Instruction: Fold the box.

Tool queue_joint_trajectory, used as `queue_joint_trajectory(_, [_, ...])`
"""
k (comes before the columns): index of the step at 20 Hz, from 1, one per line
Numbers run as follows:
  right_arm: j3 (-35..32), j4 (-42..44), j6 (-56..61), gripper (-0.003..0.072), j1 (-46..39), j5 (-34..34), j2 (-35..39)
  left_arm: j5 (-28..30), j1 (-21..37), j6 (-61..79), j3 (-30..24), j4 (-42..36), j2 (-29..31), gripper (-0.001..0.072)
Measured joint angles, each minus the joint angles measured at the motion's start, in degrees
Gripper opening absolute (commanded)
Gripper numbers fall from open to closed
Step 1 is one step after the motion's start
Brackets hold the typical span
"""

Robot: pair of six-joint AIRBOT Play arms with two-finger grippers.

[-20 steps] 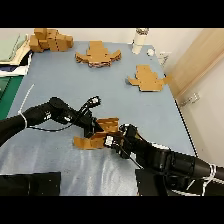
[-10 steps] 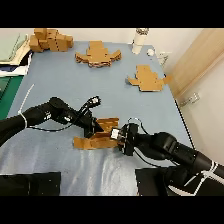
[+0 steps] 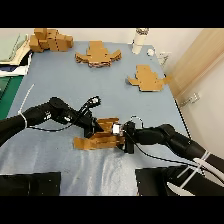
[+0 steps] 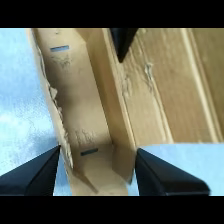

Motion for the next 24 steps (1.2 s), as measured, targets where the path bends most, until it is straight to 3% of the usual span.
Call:
queue_joint_trajectory(6, [2.5, 3.5, -4.7, 0.0712, -1.3, -2.6, -5.5, -0.1, 0.0, 0.0, 0.0, 0.0, 0.0, 0.0015])
queue_joint_trajectory(24, [2.9, 3.7, -5.7, 0.0674, -1.0, -1.6, -8.2, 0.0, 0.0, 0.0, 0.0, 0.0, 0.0, 0.0015])
